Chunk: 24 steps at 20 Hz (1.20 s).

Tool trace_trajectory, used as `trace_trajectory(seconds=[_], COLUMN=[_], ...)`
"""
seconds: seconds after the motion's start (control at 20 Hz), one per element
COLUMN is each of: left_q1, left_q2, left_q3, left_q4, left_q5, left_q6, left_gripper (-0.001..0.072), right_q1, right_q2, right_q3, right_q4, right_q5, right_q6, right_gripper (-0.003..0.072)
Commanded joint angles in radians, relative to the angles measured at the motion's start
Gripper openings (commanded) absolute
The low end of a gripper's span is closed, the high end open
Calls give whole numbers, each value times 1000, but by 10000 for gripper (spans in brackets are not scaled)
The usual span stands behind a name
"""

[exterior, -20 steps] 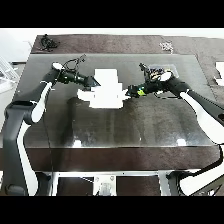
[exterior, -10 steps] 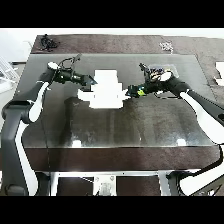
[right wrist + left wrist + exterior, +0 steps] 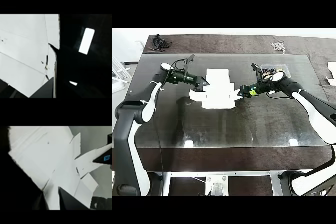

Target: Fold the box and place the chain.

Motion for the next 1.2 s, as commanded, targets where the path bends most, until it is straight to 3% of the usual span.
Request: trace_trajectory(seconds=[0.0,0.05,0.35,0.45,0.7,0.75,1.0,1.05,1.1,1.15], left_q1=[4,4,5,5,5,5,4,4,2,-3], left_q2=[-1,-1,-2,-2,-3,-3,-3,-3,-3,-3], left_q3=[1,1,1,1,-16,-16,-16,-16,-16,-16], left_q4=[-1,-2,-65,-71,-68,-68,-68,-69,-69,-72], left_q5=[-18,-21,-44,-48,-51,-51,-70,-70,-80,-89], left_q6=[21,34,80,79,79,82,87,92,116,135], left_gripper=[92,57,61,149,145,110,109,88,21,20], right_q1=[0,0,0,0,0,0,0,0,0,0], right_q2=[0,0,0,0,0,0,0,0,0,0], right_q3=[1,1,1,1,1,1,1,1,1,1], right_q4=[0,0,0,0,0,0,0,0,0,0], right_q5=[0,0,0,0,0,0,0,0,0,0], right_q6=[0,0,0,0,0,0,0,0,0,0], right_gripper=[10,10,10,10,10,10,10,10,10,10])
